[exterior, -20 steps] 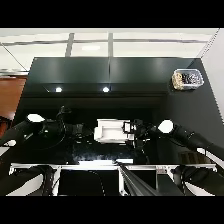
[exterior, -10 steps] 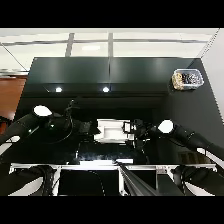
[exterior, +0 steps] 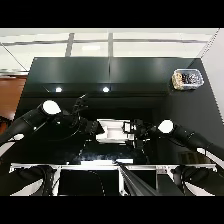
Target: Fold the box and place the chain.
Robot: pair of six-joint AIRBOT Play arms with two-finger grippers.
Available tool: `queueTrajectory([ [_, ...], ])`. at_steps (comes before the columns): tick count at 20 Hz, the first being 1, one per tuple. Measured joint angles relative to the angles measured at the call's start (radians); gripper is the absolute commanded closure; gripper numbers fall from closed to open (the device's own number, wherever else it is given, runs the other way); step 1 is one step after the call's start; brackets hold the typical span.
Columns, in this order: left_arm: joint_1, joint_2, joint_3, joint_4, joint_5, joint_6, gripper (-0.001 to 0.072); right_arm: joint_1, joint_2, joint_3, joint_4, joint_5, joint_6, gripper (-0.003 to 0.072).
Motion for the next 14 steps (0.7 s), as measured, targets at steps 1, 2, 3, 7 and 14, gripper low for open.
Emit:
queueTrajectory([
  [1,-0.010,0.000,0.002,0.005,0.003,-0.016,0.0139,0.000,0.000,0.000,0.000,0.000,0.000,0.0506],
  [2,-0.020,0.000,0.004,0.012,0.010,-0.032,0.0140,0.000,0.000,0.000,0.000,0.000,0.000,0.0505],
  [3,-0.032,0.000,0.005,0.023,0.027,-0.051,0.0140,0.000,0.000,0.000,0.000,0.000,0.000,0.0505],
  [7,-0.095,0.000,0.008,0.102,0.087,-0.156,0.0140,0.000,0.000,0.000,0.000,0.000,0.000,0.0505],
  [14,-0.212,0.000,0.010,0.253,0.220,-0.345,0.0139,0.000,0.000,0.000,0.000,0.000,0.000,0.0506],
])
